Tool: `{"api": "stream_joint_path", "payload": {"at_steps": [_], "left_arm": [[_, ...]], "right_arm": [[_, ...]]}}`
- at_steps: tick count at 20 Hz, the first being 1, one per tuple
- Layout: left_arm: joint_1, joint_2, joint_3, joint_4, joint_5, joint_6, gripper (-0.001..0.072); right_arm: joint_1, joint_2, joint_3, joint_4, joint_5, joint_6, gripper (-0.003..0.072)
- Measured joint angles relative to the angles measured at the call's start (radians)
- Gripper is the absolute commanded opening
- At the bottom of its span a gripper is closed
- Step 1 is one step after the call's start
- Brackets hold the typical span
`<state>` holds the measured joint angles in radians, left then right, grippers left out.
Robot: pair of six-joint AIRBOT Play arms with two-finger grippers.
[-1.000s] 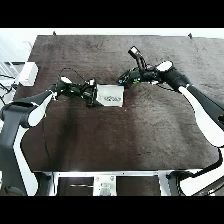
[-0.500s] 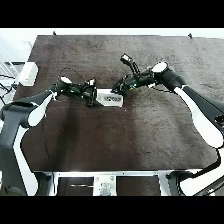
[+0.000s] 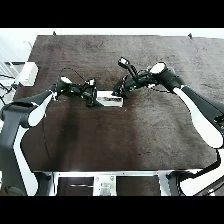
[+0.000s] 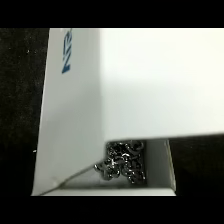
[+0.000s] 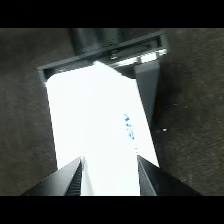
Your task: Fold the box and place the chain.
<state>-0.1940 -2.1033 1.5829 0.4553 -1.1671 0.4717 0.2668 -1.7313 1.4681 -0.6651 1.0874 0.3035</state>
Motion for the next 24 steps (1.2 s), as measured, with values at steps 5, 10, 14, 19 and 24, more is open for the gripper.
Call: {"api": "stream_joint_path", "payload": {"at_steps": [5,10,14,19,24], "left_arm": [[0.000,0.000,0.000,0.000,0.000,0.000,0.0355],[0.000,0.000,0.000,0.000,0.000,0.000,0.0356],[0.000,0.000,0.000,0.000,0.000,0.000,0.0355],[0.000,0.000,0.000,0.000,0.000,0.000,0.0355],[0.000,0.000,0.000,0.000,0.000,-0.001,0.0356]], "right_arm": [[0.024,-0.003,0.000,-0.005,-0.010,-0.019,0.0423],[0.043,-0.024,0.000,-0.023,-0.009,-0.026,0.0426],[0.047,-0.032,0.000,-0.031,-0.030,-0.031,0.0423],[0.048,-0.034,0.002,-0.034,-0.069,-0.042,0.0423],[0.048,-0.034,0.015,-0.035,-0.086,-0.049,0.0422]]}}
